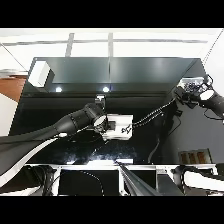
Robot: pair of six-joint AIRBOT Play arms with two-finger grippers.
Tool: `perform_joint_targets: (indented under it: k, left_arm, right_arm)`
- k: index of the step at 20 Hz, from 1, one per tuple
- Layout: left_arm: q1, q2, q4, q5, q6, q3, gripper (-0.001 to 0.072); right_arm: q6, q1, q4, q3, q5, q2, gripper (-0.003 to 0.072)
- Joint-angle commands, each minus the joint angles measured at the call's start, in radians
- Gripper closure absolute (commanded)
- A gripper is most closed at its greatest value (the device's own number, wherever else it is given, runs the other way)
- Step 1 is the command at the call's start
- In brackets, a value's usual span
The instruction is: Fold the box and place the chain.
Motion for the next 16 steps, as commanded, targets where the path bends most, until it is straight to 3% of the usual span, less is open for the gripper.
perform_joint_targets:
  k: [1, 5, 8, 11, 16]
  left_arm:
    - [0.000, 0.000, 0.000, -0.001, 0.000, 0.000, 0.0673]
    - [0.000, 0.000, 0.000, -0.001, 0.000, 0.000, 0.0673]
    - [0.000, 0.000, 0.000, 0.000, 0.000, 0.000, 0.0673]
    - [0.000, 0.000, 0.000, -0.001, 0.000, 0.000, 0.0673]
    - [0.000, 0.000, 0.000, -0.001, 0.000, 0.000, 0.0673]
  right_arm:
    - [-0.085, -0.010, -0.003, 0.037, 0.130, 0.005, 0.0636]
    - [-0.119, -0.040, -0.124, 0.091, 0.219, 0.199, 0.0635]
    - [-0.128, -0.045, -0.213, 0.206, 0.306, 0.377, 0.0635]
    - [-0.142, -0.043, -0.207, 0.349, 0.370, 0.512, 0.0636]
    - [-0.242, -0.041, -0.111, 0.573, 0.561, 0.598, 0.0635]
